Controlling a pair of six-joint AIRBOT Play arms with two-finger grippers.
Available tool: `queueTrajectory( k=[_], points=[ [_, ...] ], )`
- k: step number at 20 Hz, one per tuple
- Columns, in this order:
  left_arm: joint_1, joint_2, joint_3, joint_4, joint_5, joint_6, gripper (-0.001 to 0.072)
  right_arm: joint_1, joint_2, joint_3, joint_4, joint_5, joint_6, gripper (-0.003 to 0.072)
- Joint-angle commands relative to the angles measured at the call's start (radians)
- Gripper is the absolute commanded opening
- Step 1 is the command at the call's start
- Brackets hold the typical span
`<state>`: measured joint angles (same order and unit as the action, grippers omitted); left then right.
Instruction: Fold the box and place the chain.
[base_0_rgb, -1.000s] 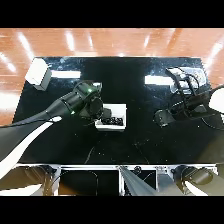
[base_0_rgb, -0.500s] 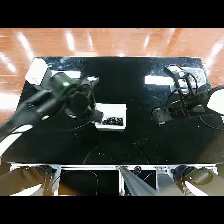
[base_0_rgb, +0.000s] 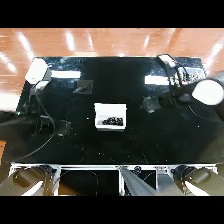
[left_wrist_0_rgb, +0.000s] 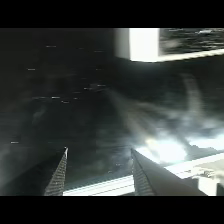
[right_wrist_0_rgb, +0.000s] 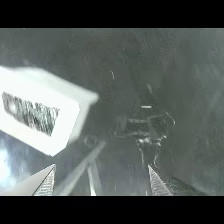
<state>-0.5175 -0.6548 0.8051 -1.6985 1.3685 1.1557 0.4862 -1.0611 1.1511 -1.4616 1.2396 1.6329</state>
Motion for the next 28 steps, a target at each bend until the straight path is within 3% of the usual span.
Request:
queueTrajectory(
  k=[1, 5, 7, 11, 17, 28],
  points=[
    [0.028, 0.112, -0.134, -0.110, -0.121, -0.003, 0.0508, 0.000, -0.223, 0.185, 0.053, -0.085, -0.116, 0.0684],
    [0.030, 0.100, -0.174, -0.082, -0.188, -0.003, 0.0508, -0.009, -0.523, 0.473, 0.058, -0.067, -0.221, 0.0683],
    [0.030, 0.083, -0.174, -0.082, -0.236, -0.003, 0.0508, -0.008, -0.612, 0.537, 0.145, 0.000, -0.307, 0.0683],
    [0.030, 0.040, -0.173, -0.077, -0.259, 0.047, 0.0507, -0.006, -0.634, 0.537, 0.365, 0.157, -0.547, 0.0683],
    [0.030, 0.019, -0.173, -0.071, -0.274, 0.048, 0.0507, 0.030, -0.634, 0.536, 0.404, 0.394, -0.555, 0.0683],
    [0.030, 0.017, -0.173, -0.072, -0.278, 0.048, 0.0508, 0.082, -0.626, 0.491, 0.401, 0.439, -0.553, 0.0683]
  ],
)
